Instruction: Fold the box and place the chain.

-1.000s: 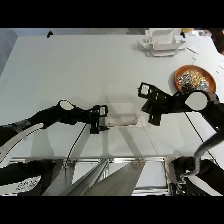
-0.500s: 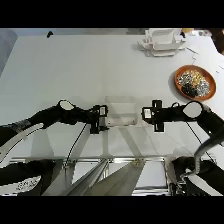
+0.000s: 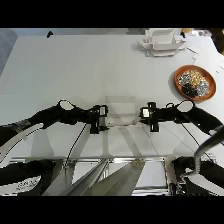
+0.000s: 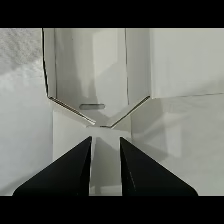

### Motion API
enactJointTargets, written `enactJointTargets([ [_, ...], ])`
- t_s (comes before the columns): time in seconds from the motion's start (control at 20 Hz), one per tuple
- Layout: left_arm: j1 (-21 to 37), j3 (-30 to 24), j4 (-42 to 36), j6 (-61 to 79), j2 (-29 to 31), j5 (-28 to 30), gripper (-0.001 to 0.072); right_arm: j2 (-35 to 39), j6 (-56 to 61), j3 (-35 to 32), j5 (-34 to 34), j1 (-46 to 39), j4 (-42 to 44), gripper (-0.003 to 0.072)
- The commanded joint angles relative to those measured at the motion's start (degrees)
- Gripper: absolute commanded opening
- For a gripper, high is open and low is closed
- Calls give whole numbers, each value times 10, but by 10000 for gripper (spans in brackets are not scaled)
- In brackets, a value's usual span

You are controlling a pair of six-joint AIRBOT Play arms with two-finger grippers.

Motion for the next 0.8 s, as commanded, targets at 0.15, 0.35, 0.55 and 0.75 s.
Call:
enactJointTargets([
  [0.15,0,0,0,0,0,0,271,-10,-35,-1,16,3,55,95],
  [0.35,0,0,0,0,0,0,271,-10,-51,-1,14,19,70,82],
  [0.55,0,0,0,0,0,0,271,-10,-66,-1,14,24,105,76],
  [0.75,0,0,0,0,0,0,271,-15,-66,-2,28,24,107,81],
])
